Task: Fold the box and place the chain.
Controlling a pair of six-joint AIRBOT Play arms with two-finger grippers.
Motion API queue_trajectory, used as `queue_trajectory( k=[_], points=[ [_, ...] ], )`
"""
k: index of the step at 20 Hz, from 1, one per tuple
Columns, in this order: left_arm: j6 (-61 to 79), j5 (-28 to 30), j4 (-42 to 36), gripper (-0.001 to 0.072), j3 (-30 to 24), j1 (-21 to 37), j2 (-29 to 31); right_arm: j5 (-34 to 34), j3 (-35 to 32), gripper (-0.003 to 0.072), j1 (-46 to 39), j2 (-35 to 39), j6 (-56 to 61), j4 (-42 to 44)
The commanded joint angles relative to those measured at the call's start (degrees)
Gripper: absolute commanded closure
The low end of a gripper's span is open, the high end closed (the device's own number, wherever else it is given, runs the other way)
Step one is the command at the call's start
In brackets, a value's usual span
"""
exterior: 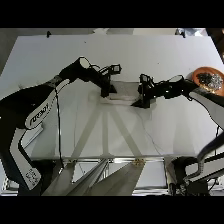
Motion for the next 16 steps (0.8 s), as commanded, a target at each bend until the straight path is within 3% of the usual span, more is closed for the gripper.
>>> queue_trajectory(
  k=[1,2,3,4,16],
  points=[
    [0.0,0.0,0.0,0.0699,0.0,0.0,0.0,0.9,0.6,0.0046,0.0,-0.4,0.4,0.0],
    [0.0,0.0,0.0,0.0699,0.0,0.0,0.0,0.9,0.6,0.0113,0.0,-0.4,0.4,0.0],
    [0.0,0.0,0.0,0.0699,0.0,0.0,0.0,0.9,0.6,0.0229,0.0,-0.4,0.4,0.0],
    [0.0,0.0,0.0,0.0699,0.0,0.0,0.0,0.9,0.6,0.0277,0.0,-0.4,0.4,0.0],
    [0.0,0.0,0.0,0.0699,0.0,0.0,0.0,0.9,0.6,0.0276,0.0,-0.3,0.4,0.0]
  ],
)
